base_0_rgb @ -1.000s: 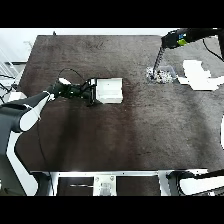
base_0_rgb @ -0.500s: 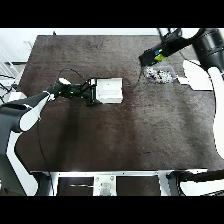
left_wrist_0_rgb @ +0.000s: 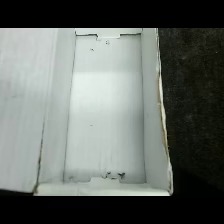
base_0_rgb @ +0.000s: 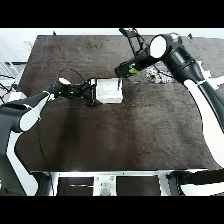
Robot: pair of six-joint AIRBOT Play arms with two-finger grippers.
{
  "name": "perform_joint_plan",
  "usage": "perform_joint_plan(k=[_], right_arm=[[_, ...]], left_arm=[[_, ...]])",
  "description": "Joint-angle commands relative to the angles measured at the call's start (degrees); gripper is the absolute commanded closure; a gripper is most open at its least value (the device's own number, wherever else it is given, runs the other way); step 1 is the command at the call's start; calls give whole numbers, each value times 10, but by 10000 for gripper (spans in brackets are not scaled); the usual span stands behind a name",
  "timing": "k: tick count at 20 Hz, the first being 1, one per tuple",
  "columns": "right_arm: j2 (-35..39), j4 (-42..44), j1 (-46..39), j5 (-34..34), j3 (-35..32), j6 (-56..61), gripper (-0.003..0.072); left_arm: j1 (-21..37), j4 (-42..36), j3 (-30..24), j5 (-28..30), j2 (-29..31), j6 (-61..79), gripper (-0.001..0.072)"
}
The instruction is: Fold the box and place the chain.
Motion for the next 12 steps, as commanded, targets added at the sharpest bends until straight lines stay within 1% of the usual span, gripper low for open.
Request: perform_joint_plan(k=[1,3,7,10,12], right_arm=[[-2,25,18,-69,-31,38,675],[-2,36,26,-99,-51,53,675],[-3,42,43,-193,-106,66,675],[-21,42,44,-210,-139,83,675],[-42,62,44,-235,-156,83,676]], left_arm=[[0,0,0,0,0,0,291],[0,0,0,0,0,0,290],[0,0,0,0,0,0,290],[0,0,0,0,0,0,290],[0,0,0,0,0,0,291]])
